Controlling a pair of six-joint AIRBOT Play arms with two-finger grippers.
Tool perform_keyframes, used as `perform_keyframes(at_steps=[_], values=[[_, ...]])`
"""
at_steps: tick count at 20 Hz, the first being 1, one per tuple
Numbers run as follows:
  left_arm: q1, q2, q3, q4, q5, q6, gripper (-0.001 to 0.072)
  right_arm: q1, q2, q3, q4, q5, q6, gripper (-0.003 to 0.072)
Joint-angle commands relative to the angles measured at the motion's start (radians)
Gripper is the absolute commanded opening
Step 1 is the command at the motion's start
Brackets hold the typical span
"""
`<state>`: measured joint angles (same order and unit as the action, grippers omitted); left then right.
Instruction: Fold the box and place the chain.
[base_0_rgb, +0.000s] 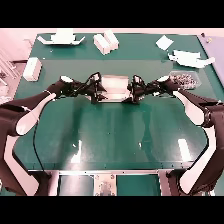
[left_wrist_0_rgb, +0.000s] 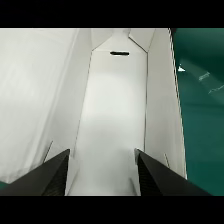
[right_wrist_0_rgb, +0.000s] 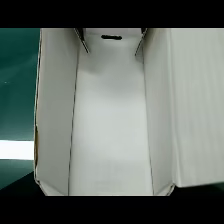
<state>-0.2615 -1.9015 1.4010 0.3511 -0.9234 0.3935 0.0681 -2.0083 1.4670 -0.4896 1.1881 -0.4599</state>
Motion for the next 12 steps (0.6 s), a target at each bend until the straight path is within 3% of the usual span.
perform_keyframes(at_steps=[1,2,4,12], values=[[0.000,-0.002,-0.001,0.002,-0.005,-0.021,0.0519,0.000,0.000,0.000,0.003,-0.001,0.004,0.0558],[0.000,-0.002,-0.001,0.001,-0.006,-0.024,0.0549,0.000,0.000,0.000,0.003,-0.001,0.004,0.0558],[0.000,-0.002,-0.001,0.001,0.003,-0.062,0.0714,0.000,0.000,0.000,0.003,-0.001,0.004,0.0558],[0.002,0.003,0.000,0.009,0.052,-0.069,0.0694,0.000,0.000,0.000,0.003,-0.001,0.004,0.0558]])
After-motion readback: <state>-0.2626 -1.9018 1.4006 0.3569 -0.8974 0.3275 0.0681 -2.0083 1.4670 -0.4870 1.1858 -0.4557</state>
